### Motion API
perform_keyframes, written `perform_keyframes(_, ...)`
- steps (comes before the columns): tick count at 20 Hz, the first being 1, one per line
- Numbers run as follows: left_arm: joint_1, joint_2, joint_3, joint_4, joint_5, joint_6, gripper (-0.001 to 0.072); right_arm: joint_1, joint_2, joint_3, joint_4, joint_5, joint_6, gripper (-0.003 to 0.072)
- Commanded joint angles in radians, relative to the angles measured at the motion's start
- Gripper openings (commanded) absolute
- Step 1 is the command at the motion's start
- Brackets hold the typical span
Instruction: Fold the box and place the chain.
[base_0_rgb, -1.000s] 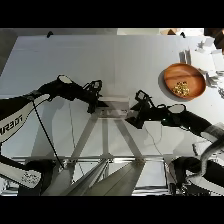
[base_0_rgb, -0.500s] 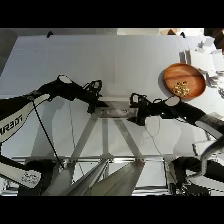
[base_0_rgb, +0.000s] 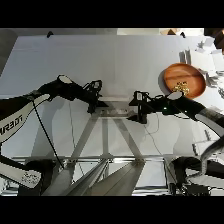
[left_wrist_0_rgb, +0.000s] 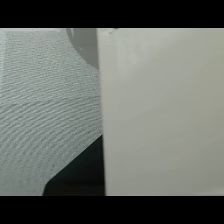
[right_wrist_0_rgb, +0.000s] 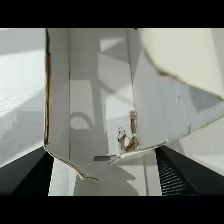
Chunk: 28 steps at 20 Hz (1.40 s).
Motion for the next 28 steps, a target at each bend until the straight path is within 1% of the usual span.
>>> perform_keyframes(1,0.000,0.000,0.001,0.000,0.000,0.000,0.0006,-0.002,-0.027,0.002,0.032,0.035,-0.035,0.0688)
perform_keyframes(5,0.000,0.000,0.001,0.000,0.000,0.000,0.0006,-0.002,-0.103,0.004,0.114,0.041,-0.038,0.0677)
perform_keyframes(8,0.000,0.000,0.000,0.000,0.000,0.000,0.0006,0.001,-0.116,0.030,0.109,0.039,-0.060,0.0665)
perform_keyframes(13,0.000,0.000,0.000,0.000,0.000,0.000,0.0006,0.051,-0.124,0.048,0.033,0.026,-0.047,0.0658)
perform_keyframes(18,0.000,0.000,0.000,0.000,0.000,0.000,0.0006,0.051,-0.124,0.048,0.036,0.014,-0.038,0.0632)
perform_keyframes(19,0.000,0.000,0.001,0.000,0.000,0.000,0.0006,0.051,-0.124,0.048,0.042,0.008,-0.031,0.0543)
perform_keyframes(20,0.000,0.000,0.001,0.000,0.000,0.000,0.0006,0.051,-0.124,0.048,0.045,0.005,-0.031,0.0473)
perform_keyframes(21,0.000,0.000,0.000,0.000,0.000,0.000,0.0006,0.051,-0.124,0.048,0.045,0.005,-0.031,0.0463)
perform_keyframes(28,0.000,0.000,0.000,0.000,0.000,0.000,0.0006,0.051,-0.124,0.048,0.044,0.010,-0.032,0.0463)
